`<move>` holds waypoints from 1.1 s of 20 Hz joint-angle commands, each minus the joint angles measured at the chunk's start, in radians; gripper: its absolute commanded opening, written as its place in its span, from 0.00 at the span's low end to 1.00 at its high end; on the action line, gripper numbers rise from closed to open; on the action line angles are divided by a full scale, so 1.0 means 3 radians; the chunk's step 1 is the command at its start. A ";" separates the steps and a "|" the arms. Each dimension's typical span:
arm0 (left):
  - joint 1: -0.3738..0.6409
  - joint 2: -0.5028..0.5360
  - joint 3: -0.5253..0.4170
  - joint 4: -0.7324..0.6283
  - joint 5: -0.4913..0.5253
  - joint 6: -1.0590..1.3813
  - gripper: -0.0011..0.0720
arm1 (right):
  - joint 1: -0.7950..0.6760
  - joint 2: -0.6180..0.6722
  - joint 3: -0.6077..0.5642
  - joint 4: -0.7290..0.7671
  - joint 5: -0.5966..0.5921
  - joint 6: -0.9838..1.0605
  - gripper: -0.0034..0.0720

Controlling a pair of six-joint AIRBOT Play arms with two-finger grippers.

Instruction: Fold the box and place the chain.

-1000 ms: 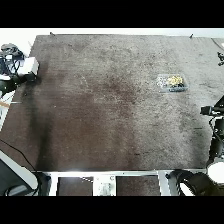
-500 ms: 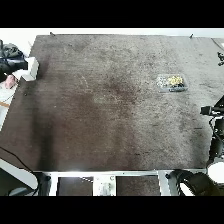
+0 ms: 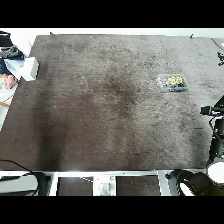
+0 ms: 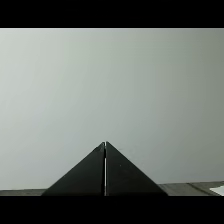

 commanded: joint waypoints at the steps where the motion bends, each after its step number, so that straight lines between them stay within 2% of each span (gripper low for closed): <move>1: -0.0181 0.1029 -0.1124 -0.0423 0.0587 0.0797 0.02 | 0.0001 0.0000 -0.0003 0.0001 0.0001 0.0001 0.04; 3: -0.0317 0.1705 -0.2010 -0.0947 0.0961 0.1428 0.02 | 0.0001 0.0000 -0.0003 0.0001 0.0000 0.0001 0.04; 6: -0.0440 0.2698 -0.3127 -0.1686 0.1053 0.2169 0.02 | 0.0001 0.0000 -0.0003 0.0001 0.0000 0.0001 0.04; 8: -0.0460 0.3380 -0.3657 -0.1746 0.1174 0.2190 0.02 | 0.0001 0.0000 -0.0003 0.0000 0.0001 0.0001 0.04; 10: -0.0460 0.3992 -0.4019 -0.1765 0.1406 0.2158 0.02 | 0.0001 0.0000 -0.0003 0.0000 0.0000 0.0001 0.04; 12: -0.0460 0.4393 -0.4232 -0.1765 0.1572 0.2157 0.03 | 0.0001 0.0000 -0.0003 0.0001 0.0001 0.0001 0.04; 14: -0.0460 0.4576 -0.4301 -0.1765 0.1649 0.2155 0.03 | 0.0001 0.0000 -0.0003 0.0001 0.0001 0.0001 0.04; 22: -0.0460 0.4579 -0.4298 -0.1765 0.1460 0.2158 0.03 | 0.0001 0.0000 -0.0003 0.0000 0.0001 0.0001 0.04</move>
